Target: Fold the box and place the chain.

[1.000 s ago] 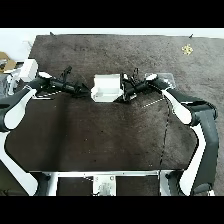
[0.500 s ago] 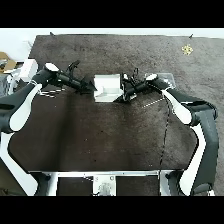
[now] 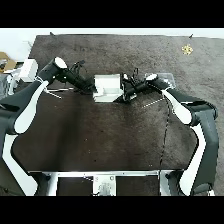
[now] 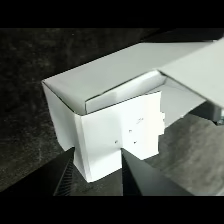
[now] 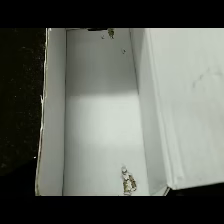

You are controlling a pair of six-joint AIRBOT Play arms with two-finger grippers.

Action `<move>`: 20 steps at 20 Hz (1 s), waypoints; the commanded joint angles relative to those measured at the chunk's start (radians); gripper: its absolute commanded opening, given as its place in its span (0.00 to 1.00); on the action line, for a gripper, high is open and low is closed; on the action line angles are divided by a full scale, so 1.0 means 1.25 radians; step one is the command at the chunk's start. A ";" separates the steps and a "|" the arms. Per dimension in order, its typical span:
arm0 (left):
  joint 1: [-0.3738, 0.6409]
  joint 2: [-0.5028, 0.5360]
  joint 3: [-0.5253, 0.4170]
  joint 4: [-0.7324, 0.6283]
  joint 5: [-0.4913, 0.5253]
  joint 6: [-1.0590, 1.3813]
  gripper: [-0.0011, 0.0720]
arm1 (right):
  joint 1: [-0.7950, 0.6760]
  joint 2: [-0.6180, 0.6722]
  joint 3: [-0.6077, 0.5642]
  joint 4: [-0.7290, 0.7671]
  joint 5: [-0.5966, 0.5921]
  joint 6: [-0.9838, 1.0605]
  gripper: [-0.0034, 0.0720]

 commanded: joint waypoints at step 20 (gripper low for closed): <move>-0.196 -0.135 0.269 0.509 -0.126 -0.349 0.46 | 0.001 0.000 0.000 0.000 0.001 0.000 0.57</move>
